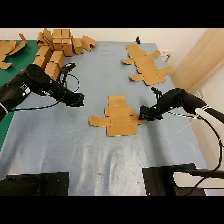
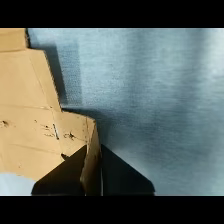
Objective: Fold the box.
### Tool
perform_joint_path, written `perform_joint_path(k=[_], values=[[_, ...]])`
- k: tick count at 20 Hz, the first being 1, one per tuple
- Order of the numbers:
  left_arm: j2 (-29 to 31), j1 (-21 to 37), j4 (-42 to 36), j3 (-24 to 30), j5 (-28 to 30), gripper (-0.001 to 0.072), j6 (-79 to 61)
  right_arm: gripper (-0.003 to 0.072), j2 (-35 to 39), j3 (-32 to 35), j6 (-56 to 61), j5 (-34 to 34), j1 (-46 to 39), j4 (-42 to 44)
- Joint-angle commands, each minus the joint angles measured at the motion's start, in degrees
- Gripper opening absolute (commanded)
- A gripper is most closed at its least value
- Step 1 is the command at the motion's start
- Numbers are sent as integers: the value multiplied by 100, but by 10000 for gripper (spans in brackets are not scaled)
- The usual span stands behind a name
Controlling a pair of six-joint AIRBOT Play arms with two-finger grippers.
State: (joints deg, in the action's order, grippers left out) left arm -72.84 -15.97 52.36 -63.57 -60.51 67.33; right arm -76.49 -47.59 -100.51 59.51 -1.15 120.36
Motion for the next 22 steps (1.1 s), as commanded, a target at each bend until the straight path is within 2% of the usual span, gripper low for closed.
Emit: perform_joint_path(k=[1,2,7,8,9,14,22], values=[[-2,13,-59,0,-11,13,15,74,-96,4,-162,-9,173,131],[-2,39,-144,0,-11,13,15,6,-107,4,-258,-33,258,164],[-2,361,-315,0,-146,17,13,1,114,7,-992,-203,678,671],[-4,435,-330,2,-212,222,15,1,291,48,-1211,-208,796,883],[-2,514,-337,2,-243,389,136,1,538,125,-1438,-223,935,1106],[-138,605,-354,7,-275,390,13,1,1725,822,-1547,-863,1644,1344],[-1368,605,-688,7,-317,391,-105,1,1906,1558,-1613,-1480,2197,1342]])
